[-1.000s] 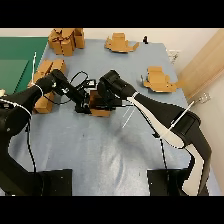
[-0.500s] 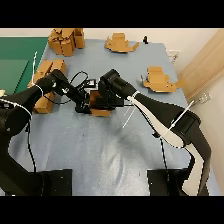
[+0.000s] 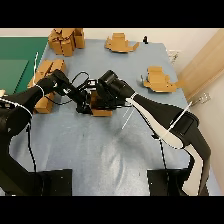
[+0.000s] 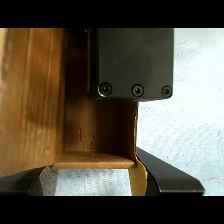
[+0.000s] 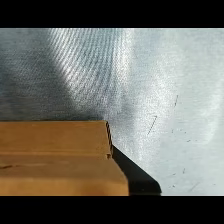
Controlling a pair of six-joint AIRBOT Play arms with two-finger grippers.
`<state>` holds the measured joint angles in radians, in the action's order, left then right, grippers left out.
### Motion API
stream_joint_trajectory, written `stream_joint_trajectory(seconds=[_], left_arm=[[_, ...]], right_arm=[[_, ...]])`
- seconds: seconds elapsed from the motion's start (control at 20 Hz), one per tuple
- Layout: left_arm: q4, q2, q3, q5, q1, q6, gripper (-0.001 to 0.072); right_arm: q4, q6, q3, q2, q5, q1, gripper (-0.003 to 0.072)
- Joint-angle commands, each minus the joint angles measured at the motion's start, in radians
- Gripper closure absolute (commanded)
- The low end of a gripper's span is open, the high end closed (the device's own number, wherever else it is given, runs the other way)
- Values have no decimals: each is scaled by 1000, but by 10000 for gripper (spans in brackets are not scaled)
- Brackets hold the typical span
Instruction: Fold the box.
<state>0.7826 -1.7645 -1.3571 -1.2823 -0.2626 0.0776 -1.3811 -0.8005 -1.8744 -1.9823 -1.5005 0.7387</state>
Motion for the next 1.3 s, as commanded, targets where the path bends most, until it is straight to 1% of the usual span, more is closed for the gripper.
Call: stream_joint_trajectory(seconds=[0.0,0.2,0.25,0.3,0.35,0.5,0.75,1.15,1.25], left_arm=[[3,1,-1,-2,1,0,651],[3,1,-1,-3,1,0,651],[3,1,-1,-3,1,0,651],[3,1,-1,-4,1,0,651],[3,1,-1,-4,1,0,651],[3,1,-1,-3,1,0,651],[3,1,-1,-3,1,0,651],[3,1,-1,-3,1,0,651],[3,1,-1,-3,1,-1,651]], right_arm=[[-1,-4,2,-11,19,1,681],[-4,-11,2,-7,30,0,676],[-13,-26,2,-3,29,-2,536],[-28,-31,2,3,31,-6,271],[-33,-30,2,9,33,-12,179],[-53,-37,2,28,43,-33,179],[-164,-86,2,57,131,-63,179],[-235,-194,4,119,136,-68,179],[-267,-238,4,143,109,-72,179]])
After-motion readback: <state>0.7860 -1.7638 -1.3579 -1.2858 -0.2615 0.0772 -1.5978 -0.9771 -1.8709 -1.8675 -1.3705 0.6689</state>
